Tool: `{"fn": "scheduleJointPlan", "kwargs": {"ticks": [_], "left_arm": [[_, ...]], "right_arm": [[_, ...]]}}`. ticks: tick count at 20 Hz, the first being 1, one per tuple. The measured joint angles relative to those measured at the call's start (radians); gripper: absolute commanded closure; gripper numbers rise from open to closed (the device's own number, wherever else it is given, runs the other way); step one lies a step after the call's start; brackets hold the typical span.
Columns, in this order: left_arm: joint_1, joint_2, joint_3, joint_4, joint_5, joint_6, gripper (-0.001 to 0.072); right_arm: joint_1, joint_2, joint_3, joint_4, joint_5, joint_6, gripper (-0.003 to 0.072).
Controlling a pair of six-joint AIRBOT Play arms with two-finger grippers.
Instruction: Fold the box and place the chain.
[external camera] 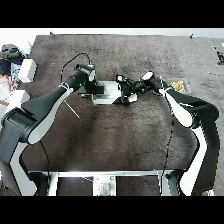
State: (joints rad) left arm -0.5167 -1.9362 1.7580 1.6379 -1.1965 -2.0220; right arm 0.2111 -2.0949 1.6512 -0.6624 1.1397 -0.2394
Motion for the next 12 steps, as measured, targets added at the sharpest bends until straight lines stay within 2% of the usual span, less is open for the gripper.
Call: {"fn": "scheduleJointPlan", "kwargs": {"ticks": [7,12], "left_arm": [[0.005,0.027,0.134,0.013,-0.147,0.237,0.016],[0.033,0.137,0.206,0.012,-0.141,0.413,0.016]], "right_arm": [[0.0,0.0,0.0,0.0,0.0,0.0,0.0228],[0.0,0.0,0.0,0.0,0.0,0.0,0.0228]]}}
